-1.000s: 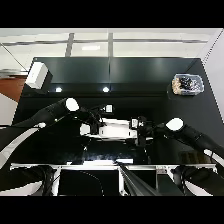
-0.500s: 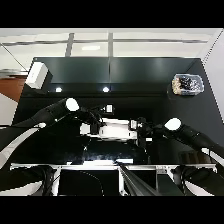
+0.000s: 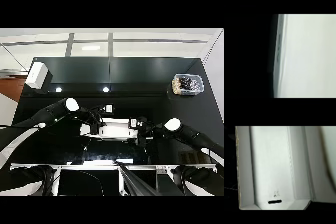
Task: Fold the box and place the chain.
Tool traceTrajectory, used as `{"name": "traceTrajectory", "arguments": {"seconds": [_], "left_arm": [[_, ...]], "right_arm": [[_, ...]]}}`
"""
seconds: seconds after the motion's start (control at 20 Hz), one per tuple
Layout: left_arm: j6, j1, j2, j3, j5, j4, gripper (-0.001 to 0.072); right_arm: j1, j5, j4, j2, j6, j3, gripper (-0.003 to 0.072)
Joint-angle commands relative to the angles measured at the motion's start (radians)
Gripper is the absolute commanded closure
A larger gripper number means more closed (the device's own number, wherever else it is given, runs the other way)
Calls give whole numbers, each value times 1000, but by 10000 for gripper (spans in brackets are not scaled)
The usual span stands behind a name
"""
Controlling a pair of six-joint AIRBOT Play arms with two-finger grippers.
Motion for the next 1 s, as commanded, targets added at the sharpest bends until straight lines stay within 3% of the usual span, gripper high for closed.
{"name": "traceTrajectory", "arguments": {"seconds": [0.0,0.45,0.95], "left_arm": [[1,0,2,1,-5,0,686],[1,0,2,1,-6,-1,686],[1,0,2,1,-6,-1,686]], "right_arm": [[2,-3,-7,-1,8,1,-14],[30,-30,-41,-4,39,1,-13],[23,24,-14,-9,-8,13,-14]]}}
